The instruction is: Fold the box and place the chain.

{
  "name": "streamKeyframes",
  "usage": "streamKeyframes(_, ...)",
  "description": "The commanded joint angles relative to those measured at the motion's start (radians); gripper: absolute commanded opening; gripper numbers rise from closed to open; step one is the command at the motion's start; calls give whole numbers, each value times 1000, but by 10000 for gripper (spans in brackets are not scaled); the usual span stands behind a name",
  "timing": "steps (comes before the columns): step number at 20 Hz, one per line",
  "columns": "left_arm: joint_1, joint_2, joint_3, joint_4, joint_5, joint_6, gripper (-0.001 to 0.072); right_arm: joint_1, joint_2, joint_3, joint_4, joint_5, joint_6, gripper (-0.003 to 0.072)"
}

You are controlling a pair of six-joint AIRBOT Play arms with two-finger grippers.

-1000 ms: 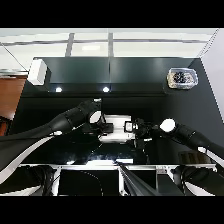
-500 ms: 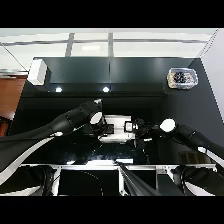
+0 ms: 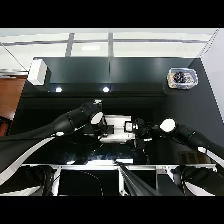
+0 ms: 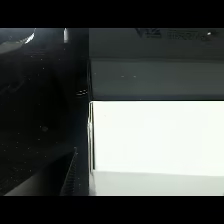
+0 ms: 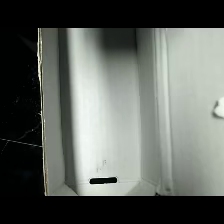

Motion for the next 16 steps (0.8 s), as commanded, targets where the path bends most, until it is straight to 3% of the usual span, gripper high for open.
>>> streamKeyframes(1,0,-2,1,0,3,1,346,1,0,0,0,0,0,429)
streamKeyframes(4,-1,-4,1,0,6,2,336,1,0,0,0,0,0,429)
streamKeyframes(6,-1,-4,1,0,10,2,224,1,0,0,0,0,0,429)
streamKeyframes(12,-1,-6,1,-1,13,2,203,1,0,0,0,0,0,429)
streamKeyframes(13,-1,-9,1,-1,12,2,79,1,0,0,0,0,0,429)
streamKeyframes(14,-1,-10,1,-1,13,2,27,1,0,0,0,0,0,429)
streamKeyframes(16,-1,-10,1,-2,13,2,27,1,0,0,0,0,0,429)
